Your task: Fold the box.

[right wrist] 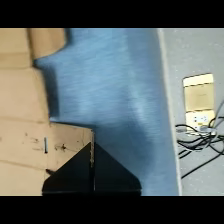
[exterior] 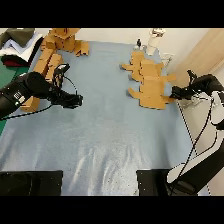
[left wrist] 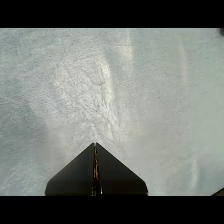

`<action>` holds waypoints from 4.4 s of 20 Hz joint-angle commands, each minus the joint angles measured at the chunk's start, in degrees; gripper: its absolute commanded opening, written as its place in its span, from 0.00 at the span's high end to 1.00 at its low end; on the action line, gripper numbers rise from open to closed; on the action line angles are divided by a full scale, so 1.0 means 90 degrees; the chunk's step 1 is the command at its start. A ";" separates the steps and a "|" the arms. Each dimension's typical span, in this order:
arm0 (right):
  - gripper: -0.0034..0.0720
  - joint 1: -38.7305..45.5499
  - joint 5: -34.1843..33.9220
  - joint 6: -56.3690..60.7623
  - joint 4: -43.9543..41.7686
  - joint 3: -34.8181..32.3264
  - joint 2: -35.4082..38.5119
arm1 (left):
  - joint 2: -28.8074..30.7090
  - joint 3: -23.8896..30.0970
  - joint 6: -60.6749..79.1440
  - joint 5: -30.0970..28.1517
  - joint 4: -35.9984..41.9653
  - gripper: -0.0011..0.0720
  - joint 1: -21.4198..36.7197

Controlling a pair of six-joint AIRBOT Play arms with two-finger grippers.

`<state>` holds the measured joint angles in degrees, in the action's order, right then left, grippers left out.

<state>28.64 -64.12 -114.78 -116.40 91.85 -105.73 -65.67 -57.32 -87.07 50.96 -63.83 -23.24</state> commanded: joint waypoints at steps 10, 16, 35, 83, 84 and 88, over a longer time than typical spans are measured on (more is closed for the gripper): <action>0.95 -0.1494 -0.0376 0.0901 -0.0780 -0.3429 0.2846 | 0.0002 0.0002 0.0461 0.1039 0.0474 0.97 0.0015; 0.95 -0.3398 0.0828 0.2686 -0.0770 -0.6275 0.5484 | 0.0002 0.0002 0.0959 0.1613 0.0474 0.97 0.0012; 0.95 -0.4141 0.0770 0.0517 -0.1416 -0.6419 0.5039 | -0.0002 0.0002 0.1185 0.2028 0.0561 0.28 0.0199; 0.74 -0.5153 0.1248 -0.0653 -0.1824 -0.7951 0.6917 | -0.3101 -0.0002 0.5496 0.2895 0.4544 0.97 0.0714; 0.54 -0.5153 0.1275 -0.0653 -0.1763 -0.7932 0.6917 | -0.3101 -0.0027 0.5637 0.2885 0.4544 0.97 0.0714; 0.35 -0.4847 0.1154 0.0036 -0.0333 -0.7159 0.6926 | -0.2936 -0.0090 0.6385 0.2807 0.4507 0.97 0.0658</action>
<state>-16.43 -52.95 -118.87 -127.76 23.53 -43.51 -92.99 -57.89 -34.96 76.84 -23.31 -16.93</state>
